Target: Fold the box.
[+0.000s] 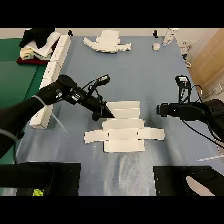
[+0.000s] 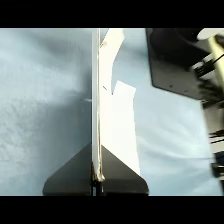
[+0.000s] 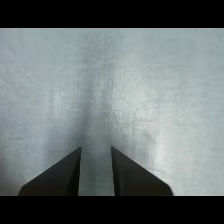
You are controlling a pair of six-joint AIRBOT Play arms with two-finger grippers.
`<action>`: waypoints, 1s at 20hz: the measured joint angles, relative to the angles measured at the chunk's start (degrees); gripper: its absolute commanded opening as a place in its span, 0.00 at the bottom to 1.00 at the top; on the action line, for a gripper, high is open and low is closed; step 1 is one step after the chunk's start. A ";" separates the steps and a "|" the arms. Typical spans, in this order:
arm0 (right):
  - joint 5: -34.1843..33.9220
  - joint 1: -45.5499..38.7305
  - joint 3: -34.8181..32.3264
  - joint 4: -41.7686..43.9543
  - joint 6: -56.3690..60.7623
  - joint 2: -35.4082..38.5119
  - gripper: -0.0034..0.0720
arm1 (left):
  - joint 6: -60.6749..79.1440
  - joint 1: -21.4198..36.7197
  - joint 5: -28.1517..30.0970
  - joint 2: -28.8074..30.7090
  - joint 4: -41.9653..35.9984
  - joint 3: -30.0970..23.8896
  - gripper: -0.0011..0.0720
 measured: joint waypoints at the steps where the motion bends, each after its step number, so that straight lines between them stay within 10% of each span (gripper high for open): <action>1: 0.55 0.00 0.22 -0.44 0.70 0.00 0.45 | 1.81 -1.42 3.06 3.56 0.24 -2.60 0.02; 11: 2.32 0.00 0.74 -1.66 3.80 -0.02 0.45 | 12.04 -20.39 39.54 24.22 1.84 -25.33 0.03; 20: 2.40 0.00 0.74 -0.59 4.20 -0.02 0.45 | 12.96 -23.71 47.10 22.60 1.46 -27.63 0.03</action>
